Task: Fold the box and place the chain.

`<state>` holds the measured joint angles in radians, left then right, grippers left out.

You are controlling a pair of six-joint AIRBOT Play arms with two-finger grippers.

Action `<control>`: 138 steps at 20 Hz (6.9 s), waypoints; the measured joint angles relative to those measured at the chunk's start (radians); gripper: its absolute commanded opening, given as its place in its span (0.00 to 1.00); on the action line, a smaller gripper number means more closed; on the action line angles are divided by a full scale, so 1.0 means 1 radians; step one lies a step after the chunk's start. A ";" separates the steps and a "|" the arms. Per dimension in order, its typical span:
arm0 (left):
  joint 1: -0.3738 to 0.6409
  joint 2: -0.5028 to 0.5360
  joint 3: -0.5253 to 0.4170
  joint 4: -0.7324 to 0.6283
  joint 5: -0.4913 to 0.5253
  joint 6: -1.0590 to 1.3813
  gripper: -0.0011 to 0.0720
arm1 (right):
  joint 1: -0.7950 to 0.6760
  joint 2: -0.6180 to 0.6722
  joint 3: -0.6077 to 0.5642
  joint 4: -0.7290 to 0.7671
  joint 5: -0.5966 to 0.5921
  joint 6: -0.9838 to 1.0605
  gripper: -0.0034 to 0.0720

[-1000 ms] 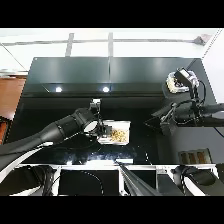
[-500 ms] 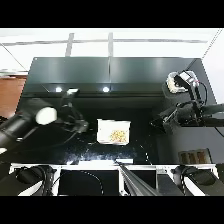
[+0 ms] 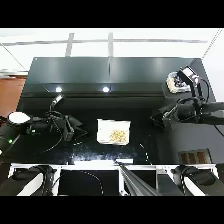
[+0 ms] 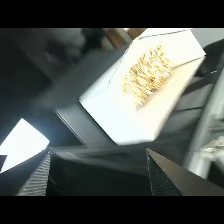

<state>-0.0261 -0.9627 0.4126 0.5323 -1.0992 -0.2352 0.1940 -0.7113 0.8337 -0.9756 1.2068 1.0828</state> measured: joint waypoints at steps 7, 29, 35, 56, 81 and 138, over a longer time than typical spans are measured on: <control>-0.206 -0.100 -0.011 -0.039 0.125 0.521 0.99 | 0.001 0.000 0.000 -0.001 -0.007 0.011 0.86; -0.383 -0.200 0.036 -0.058 0.240 0.578 0.99 | 0.001 0.000 0.000 -0.002 -0.007 0.009 0.86; -0.399 -0.200 0.037 -0.066 0.272 0.557 0.99 | 0.001 0.000 0.000 -0.002 -0.007 0.009 0.86; -0.489 -0.200 0.037 -0.024 0.330 0.538 0.65 | 0.043 -0.017 -0.037 -0.003 -0.061 0.011 1.00; -0.489 -0.200 0.058 0.038 0.340 0.542 0.65 | 0.315 -0.322 -0.077 0.116 -0.140 -0.668 0.99; -0.489 -0.227 0.063 0.031 0.318 0.541 0.65 | 0.489 -0.353 -0.130 0.098 -0.354 -0.592 0.45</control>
<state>-0.5156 -1.1892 0.4751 0.5636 -0.7811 0.3061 0.6827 -1.0645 0.7033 -0.8780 0.8532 0.4908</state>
